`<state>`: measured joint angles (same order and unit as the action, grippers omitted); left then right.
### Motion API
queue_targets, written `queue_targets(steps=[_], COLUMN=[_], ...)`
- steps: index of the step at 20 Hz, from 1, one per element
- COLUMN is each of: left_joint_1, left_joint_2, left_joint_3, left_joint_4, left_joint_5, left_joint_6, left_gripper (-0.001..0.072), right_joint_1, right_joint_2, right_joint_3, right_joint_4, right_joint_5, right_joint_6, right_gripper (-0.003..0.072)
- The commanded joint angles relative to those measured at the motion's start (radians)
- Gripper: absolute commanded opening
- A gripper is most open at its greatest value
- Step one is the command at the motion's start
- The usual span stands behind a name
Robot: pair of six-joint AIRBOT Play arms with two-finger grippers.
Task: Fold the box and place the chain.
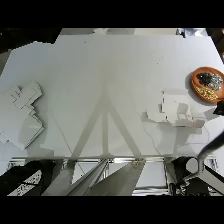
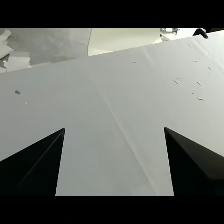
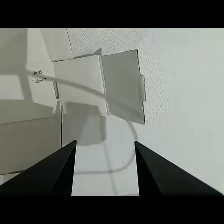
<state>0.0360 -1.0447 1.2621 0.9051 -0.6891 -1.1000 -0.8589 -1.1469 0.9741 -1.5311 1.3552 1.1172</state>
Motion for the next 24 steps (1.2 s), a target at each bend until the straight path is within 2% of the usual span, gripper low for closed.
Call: queue_targets(steps=[1, 4, 11, 14, 16, 17, 20, 24], left_joint_1=[0.0, 0.0, 0.0, 0.0, 0.0, 0.0, 0.0, 0.0], left_joint_2=[0.001, 0.001, 0.001, 0.001, 0.001, 0.001, 0.001, 0.001], left_joint_3=[0.0, 0.0, 0.0, 0.0, 0.0, 0.0, 0.0, 0.0], left_joint_4=[0.0, 0.0, 0.0, 0.0, 0.0, 0.0, 0.0, 0.0], left_joint_5=[0.0, 0.0, 0.0, 0.0, 0.0, 0.0, 0.0, 0.0], left_joint_6=[0.0, 0.0, 0.0, 0.0, 0.0, 0.0, 0.0, 0.0], left_gripper=[0.0698, 0.0698, 0.0698, 0.0698, 0.0698, 0.0698, 0.0698, 0.0698], right_joint_1=[-0.038, -0.069, -0.082, -0.082, -0.082, -0.082, -0.081, -0.081], right_joint_2=[-0.074, -0.116, -0.249, -0.287, -0.289, -0.289, -0.285, -0.218], right_joint_3=[0.007, 0.007, 0.015, 0.03, 0.039, 0.047, 0.076, 0.081], right_joint_4=[0.004, -0.011, 0.154, 0.184, 0.174, 0.177, 0.282, 0.612], right_joint_5=[-0.013, -0.049, -0.076, -0.076, -0.085, -0.085, -0.009, 0.045], right_joint_6=[-0.074, -0.106, -0.158, -0.172, -0.185, -0.192, -0.281, -0.396], right_gripper=[0.042, 0.0419, 0.0396, 0.0238, 0.0042, 0.0009, 0.0008, 0.0007])
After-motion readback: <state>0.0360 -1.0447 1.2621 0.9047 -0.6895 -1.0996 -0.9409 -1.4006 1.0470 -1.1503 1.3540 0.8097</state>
